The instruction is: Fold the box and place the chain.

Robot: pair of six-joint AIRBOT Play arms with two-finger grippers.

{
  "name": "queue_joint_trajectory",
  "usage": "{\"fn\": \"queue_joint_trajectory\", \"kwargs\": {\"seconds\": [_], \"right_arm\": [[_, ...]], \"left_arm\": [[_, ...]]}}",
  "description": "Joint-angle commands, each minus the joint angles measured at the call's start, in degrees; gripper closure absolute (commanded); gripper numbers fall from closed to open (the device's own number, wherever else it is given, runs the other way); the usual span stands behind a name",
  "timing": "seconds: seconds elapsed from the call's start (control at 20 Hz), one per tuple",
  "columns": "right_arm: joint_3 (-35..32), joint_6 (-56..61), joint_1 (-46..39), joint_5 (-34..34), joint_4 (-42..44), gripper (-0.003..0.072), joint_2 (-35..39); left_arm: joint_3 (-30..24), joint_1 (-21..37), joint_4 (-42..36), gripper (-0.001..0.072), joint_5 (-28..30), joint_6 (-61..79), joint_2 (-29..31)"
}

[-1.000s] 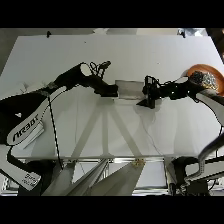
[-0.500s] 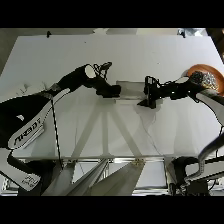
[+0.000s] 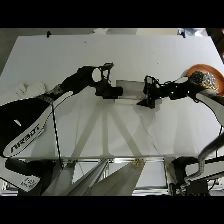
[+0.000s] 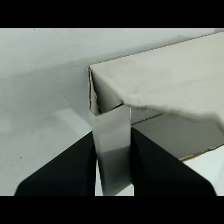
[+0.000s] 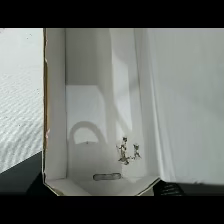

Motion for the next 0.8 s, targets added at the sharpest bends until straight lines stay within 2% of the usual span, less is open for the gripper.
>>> {"fn": "queue_joint_trajectory", "kwargs": {"seconds": [0.0,0.15,0.2,0.25,0.4,0.45,0.55,0.75], "right_arm": [[0.0,-0.1,0.0,0.3,-0.1,0.0189,0.0],[0.0,-0.1,0.0,0.3,-0.1,0.0189,0.0],[0.0,-0.1,0.0,0.3,-0.1,0.0189,0.0],[0.0,-0.1,0.0,0.3,-0.1,0.0189,0.0],[0.0,-0.1,0.0,0.3,-0.1,0.0189,0.0],[0.0,-0.1,0.0,0.3,-0.1,0.0189,0.0],[0.0,-0.1,0.0,0.3,-0.1,0.0189,0.0],[0.0,-0.1,0.0,0.3,-0.1,0.0189,0.0]], "left_arm": [[3.1,-1.4,3.5,0.0496,0.0,-2.2,0.1],[5.4,-2.1,4.8,0.0488,-3.2,-3.3,-1.0],[5.7,-2.2,4.4,0.0453,-4.5,-4.0,-1.6],[5.9,-2.2,4.4,0.0367,-5.4,-4.5,-2.2],[6.0,-2.8,4.6,0.0356,-5.5,-4.5,-3.0],[6.0,-2.8,4.6,0.0374,-5.1,-4.5,-3.0],[6.1,-2.8,4.6,0.0506,-4.5,-4.5,-3.0],[6.1,-3.4,5.0,0.0571,-4.1,-5.7,-3.1]]}}
